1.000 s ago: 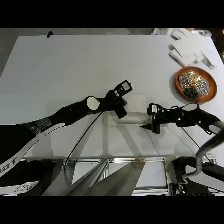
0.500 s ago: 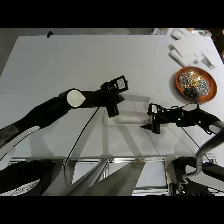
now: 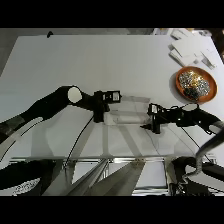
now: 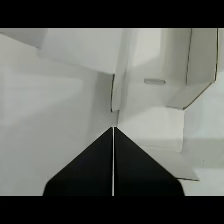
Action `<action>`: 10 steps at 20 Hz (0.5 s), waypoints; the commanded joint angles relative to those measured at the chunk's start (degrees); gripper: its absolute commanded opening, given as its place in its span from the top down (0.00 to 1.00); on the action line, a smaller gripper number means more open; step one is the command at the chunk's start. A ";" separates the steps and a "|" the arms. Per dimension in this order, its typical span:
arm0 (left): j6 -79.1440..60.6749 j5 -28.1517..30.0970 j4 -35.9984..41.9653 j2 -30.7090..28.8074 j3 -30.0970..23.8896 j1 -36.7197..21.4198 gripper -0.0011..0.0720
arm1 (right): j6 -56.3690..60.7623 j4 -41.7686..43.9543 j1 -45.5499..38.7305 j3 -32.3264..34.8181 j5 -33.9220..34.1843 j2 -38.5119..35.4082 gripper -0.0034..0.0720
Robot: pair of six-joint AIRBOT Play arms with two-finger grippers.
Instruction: Fold the box and place the chain.
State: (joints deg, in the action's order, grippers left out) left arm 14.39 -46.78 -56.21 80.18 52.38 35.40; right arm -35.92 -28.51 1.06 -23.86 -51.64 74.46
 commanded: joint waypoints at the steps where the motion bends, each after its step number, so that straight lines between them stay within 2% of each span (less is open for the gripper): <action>1: -7.89 -1.03 -1.51 4.44 -0.02 -0.61 0.81 | 0.00 0.04 0.00 -0.02 0.00 -0.04 0.51; 2: -10.08 -0.98 -1.44 5.03 -0.02 -0.61 0.65 | 0.02 0.02 0.00 -0.02 0.00 -0.04 0.51; 3: -11.93 -0.98 -1.46 5.14 -0.04 -0.63 0.60 | 0.02 0.04 0.00 -0.02 0.00 -0.04 0.51; 5: -15.91 -0.98 -0.87 5.01 -0.02 -0.85 0.57 | 0.02 0.04 0.00 -0.02 0.00 -0.04 0.51; 7: -20.48 -0.94 -0.09 5.01 -0.04 -0.85 0.34 | 0.02 0.04 0.00 -0.02 0.00 -0.04 0.51; 10: -23.58 -0.66 3.54 4.98 -0.02 -0.55 0.34 | 0.02 0.04 0.00 -0.02 0.00 -0.04 0.51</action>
State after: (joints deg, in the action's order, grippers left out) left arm -4.10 -47.48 -55.68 85.01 52.34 34.70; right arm -35.92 -28.51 1.06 -23.86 -51.62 74.46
